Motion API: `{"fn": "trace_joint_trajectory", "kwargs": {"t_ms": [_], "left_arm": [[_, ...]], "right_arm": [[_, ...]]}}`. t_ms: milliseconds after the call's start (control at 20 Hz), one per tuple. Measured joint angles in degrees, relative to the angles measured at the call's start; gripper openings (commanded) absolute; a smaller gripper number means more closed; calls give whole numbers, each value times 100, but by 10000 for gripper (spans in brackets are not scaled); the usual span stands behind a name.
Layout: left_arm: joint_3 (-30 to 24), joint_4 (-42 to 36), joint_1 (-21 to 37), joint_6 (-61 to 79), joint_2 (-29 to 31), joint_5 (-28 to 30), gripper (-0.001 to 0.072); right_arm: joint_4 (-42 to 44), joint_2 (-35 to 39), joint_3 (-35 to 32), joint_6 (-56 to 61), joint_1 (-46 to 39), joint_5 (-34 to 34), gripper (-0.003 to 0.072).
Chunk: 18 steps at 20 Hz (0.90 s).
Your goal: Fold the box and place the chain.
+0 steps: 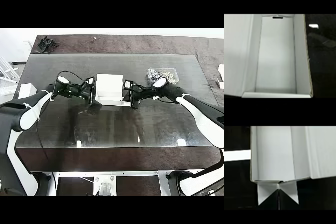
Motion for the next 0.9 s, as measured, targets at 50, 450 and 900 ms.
{"fn": "trace_joint_trajectory", "kwargs": {"t_ms": [50, 450, 900], "left_arm": [[0, 0, 0, 0, 0, 0, 538], [-2, 2, 0, 2, 0, 0, 538], [0, 2, 0, 4, 0, 0, 538]], "right_arm": [[-116, 72, 0, 173, -33, 20, 2], [-461, 824, 0, 1349, -348, 385, 0], [-496, 837, -28, 4826, -1626, 428, -1]]}}
